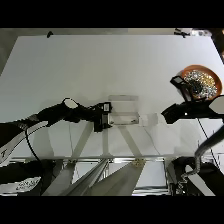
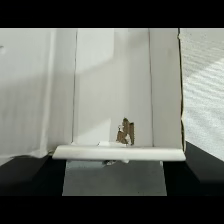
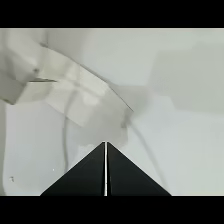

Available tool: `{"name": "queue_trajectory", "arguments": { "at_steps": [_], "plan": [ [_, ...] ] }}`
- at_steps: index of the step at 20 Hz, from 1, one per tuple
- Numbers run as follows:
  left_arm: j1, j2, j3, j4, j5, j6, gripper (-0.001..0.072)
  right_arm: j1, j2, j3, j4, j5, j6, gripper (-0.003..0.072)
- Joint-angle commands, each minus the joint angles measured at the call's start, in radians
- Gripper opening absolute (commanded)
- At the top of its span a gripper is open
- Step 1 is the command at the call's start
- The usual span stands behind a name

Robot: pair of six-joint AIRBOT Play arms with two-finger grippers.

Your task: Fold the box and place the chain.

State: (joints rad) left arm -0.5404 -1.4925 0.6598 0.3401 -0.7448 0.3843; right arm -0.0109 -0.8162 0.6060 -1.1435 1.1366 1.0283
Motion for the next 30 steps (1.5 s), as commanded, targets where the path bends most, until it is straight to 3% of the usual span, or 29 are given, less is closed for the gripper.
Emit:
{"name": "queue_trajectory", "arguments": {
  "at_steps": [1, 7, 13, 17, 24, 28, 29, 30],
  "plan": [
    [0.000, 0.000, 0.000, 0.000, 0.000, 0.000, 0.0208, -0.105, 0.002, -0.035, -0.069, 0.016, 0.234, 0.0009],
    [0.000, 0.000, 0.000, 0.000, 0.000, 0.000, 0.0208, -0.104, -0.132, -0.135, -0.008, -0.124, 0.264, 0.0009],
    [0.000, 0.000, 0.000, 0.000, 0.000, 0.000, 0.0208, 0.044, -0.312, -0.134, 0.081, -0.250, 0.216, 0.0008],
    [0.000, 0.000, 0.000, 0.000, 0.000, 0.000, 0.0208, 0.098, -0.306, -0.134, 0.149, -0.311, 0.167, 0.0008],
    [0.000, 0.000, 0.000, 0.000, 0.000, 0.000, 0.0208, 0.166, -0.296, -0.133, 0.241, -0.315, 0.136, 0.0007],
    [0.000, 0.000, 0.000, 0.000, 0.000, 0.000, 0.0208, 0.197, -0.222, -0.112, 0.296, -0.305, 0.096, 0.0013],
    [0.000, 0.000, 0.000, 0.000, 0.000, 0.000, 0.0208, 0.198, -0.203, -0.106, 0.306, -0.294, 0.096, 0.0039],
    [0.000, 0.000, 0.000, 0.000, 0.000, 0.000, 0.0208, 0.198, -0.189, -0.103, 0.317, -0.280, 0.096, 0.0115]
  ]
}}
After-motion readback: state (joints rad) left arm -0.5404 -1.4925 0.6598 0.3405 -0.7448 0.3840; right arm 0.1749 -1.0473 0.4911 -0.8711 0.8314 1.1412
